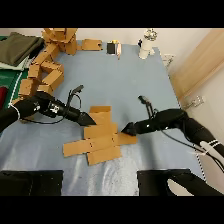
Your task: Fold the box.
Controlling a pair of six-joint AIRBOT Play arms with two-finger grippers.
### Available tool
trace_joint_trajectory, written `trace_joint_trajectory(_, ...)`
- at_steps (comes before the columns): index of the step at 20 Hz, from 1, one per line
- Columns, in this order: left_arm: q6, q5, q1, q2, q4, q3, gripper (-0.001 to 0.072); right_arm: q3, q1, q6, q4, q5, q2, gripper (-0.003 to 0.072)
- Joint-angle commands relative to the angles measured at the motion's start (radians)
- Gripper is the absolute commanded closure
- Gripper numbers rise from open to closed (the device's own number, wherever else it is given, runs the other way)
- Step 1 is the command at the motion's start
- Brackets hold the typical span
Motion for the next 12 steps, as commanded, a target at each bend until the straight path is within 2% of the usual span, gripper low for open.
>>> trace_joint_trajectory(1, 0.154, 0.099, -0.093, 0.022, -0.018, 0.002, 0.0696, 0.136, -0.087, 0.184, -0.112, -0.093, 0.002, 0.0242)
trace_joint_trajectory(3, 0.244, 0.149, -0.135, 0.038, -0.019, 0.002, 0.0696, 0.206, -0.109, 0.231, -0.113, -0.142, 0.012, 0.0248)
trace_joint_trajectory(4, 0.295, 0.173, -0.151, 0.050, -0.018, 0.002, 0.0696, 0.220, -0.109, 0.265, -0.111, -0.147, 0.021, 0.0312)
trace_joint_trajectory(5, 0.331, 0.214, -0.166, 0.062, -0.022, 0.002, 0.0697, 0.222, -0.105, 0.281, -0.099, -0.150, 0.034, 0.0550)
trace_joint_trajectory(6, 0.367, 0.253, -0.175, 0.071, -0.044, -0.002, 0.0697, 0.221, -0.099, 0.281, -0.093, -0.153, 0.042, 0.0683)
trace_joint_trajectory(9, 0.525, 0.243, -0.167, 0.079, -0.211, -0.032, 0.0697, 0.221, -0.048, 0.308, -0.097, -0.142, 0.058, 0.0684)
trace_joint_trajectory(12, 0.649, 0.215, -0.167, 0.079, -0.225, -0.043, 0.0697, 0.217, 0.011, 0.354, -0.098, -0.116, 0.059, 0.0684)
